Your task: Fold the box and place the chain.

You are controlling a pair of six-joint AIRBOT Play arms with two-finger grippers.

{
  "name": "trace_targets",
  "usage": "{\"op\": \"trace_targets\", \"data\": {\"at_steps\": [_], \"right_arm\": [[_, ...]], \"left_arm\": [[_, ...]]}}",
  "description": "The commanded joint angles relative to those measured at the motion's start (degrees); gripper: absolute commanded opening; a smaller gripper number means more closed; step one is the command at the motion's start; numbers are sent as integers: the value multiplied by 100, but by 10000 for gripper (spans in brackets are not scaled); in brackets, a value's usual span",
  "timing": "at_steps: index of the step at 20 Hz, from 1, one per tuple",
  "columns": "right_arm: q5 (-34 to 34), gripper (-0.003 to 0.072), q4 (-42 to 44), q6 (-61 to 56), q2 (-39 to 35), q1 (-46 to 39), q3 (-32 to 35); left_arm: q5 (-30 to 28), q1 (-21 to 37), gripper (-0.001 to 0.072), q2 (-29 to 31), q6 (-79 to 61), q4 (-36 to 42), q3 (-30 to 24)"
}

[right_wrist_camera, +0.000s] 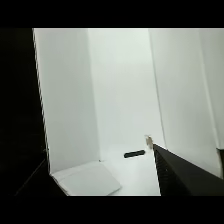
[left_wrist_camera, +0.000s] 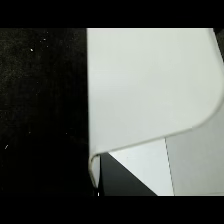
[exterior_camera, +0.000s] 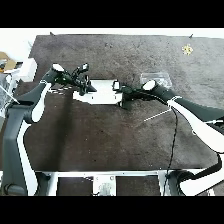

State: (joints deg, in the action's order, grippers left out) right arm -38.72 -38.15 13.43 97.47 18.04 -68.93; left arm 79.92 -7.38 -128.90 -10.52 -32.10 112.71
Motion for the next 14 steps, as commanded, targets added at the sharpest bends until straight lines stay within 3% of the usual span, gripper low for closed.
{"op": "trace_targets", "data": {"at_steps": [1,9,14], "right_arm": [[-87,681,297,-61,-96,-214,-90],[-890,681,544,-20,404,-540,-981],[-1003,681,557,-63,732,-590,-1239]], "left_arm": [[2,-2,13,-4,0,-2,2],[0,-2,13,-4,0,-2,2],[2,-2,13,-4,0,-2,2]]}}
